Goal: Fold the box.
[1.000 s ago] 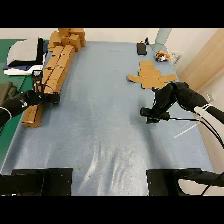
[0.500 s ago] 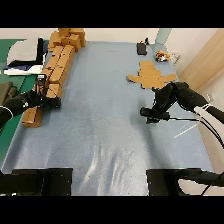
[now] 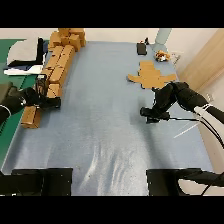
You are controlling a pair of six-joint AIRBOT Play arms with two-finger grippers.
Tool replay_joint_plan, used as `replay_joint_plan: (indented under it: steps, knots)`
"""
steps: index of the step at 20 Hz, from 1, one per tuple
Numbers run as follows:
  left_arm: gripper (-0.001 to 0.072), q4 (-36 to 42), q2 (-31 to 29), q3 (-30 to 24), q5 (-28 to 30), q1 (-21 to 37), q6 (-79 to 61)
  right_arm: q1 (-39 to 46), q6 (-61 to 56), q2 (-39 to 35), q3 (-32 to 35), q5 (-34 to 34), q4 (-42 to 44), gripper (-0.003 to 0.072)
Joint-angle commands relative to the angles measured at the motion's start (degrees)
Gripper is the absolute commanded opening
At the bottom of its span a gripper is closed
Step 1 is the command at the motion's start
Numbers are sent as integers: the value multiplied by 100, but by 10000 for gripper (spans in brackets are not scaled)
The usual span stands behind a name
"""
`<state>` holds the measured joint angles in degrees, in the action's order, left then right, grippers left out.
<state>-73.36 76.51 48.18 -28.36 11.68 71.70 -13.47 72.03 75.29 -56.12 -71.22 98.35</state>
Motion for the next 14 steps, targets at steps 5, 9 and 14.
replay_joint_plan:
  steps: [5, 9, 14]
  knots:
    - [701, -199, -756, 1198, -2852, 44, -4, 4, -2, 0, -4, 2, 0, 5]
    - [1, 1005, -1115, 1932, -3724, -164, -17, 4, -2, 0, -4, 2, 0, 5]
    - [12, 2015, -1366, 1961, -3679, -1255, -466, 4, -2, 0, -4, 2, 0, 4]
